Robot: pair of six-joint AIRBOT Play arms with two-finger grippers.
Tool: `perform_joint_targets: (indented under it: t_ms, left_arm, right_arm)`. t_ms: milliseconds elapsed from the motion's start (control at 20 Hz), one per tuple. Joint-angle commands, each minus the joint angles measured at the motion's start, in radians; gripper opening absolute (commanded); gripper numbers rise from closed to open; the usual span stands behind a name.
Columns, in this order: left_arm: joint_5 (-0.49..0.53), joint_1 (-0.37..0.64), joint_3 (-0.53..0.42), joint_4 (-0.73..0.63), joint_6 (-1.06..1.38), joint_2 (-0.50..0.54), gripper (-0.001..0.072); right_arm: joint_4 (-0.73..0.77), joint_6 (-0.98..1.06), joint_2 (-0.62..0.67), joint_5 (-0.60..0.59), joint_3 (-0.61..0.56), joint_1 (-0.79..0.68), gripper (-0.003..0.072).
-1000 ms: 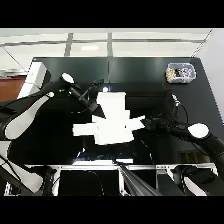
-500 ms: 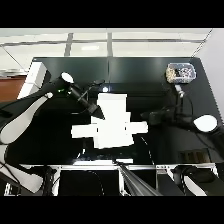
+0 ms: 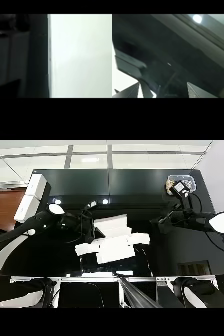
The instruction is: Fold the box and place the chain.
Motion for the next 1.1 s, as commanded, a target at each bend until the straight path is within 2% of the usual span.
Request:
perform_joint_targets:
  t_ms: [0, 150, 450, 600, 850, 1050]
  left_arm:
    - [0.159, -0.055, -0.031, -0.026, 0.204, 0.016, 0.0025]
    - [0.228, -0.106, -0.026, -0.046, 0.279, -0.005, 0.0026]
    - [0.221, -0.119, 0.027, -0.011, 0.253, -0.065, 0.0027]
    - [0.222, -0.143, 0.038, 0.037, 0.232, -0.072, 0.0026]
    - [0.254, -0.180, 0.040, 0.097, 0.199, -0.072, 0.0026]
    - [0.254, -0.179, 0.040, 0.095, 0.200, -0.072, 0.0026]
  right_arm:
    - [0.023, -0.011, 0.000, 0.014, 0.003, 0.043, 0.0663]
    - [-0.013, -0.094, -0.001, 0.003, -0.037, 0.077, 0.0662]
    - [0.000, -0.237, -0.001, -0.115, -0.254, 0.180, 0.0662]
    - [0.006, -0.336, -0.001, -0.171, -0.323, 0.259, 0.0663]
    - [-0.002, -0.509, -0.001, -0.190, -0.342, 0.319, 0.0663]
    - [0.015, -0.517, -0.001, -0.183, -0.342, 0.326, 0.0662]
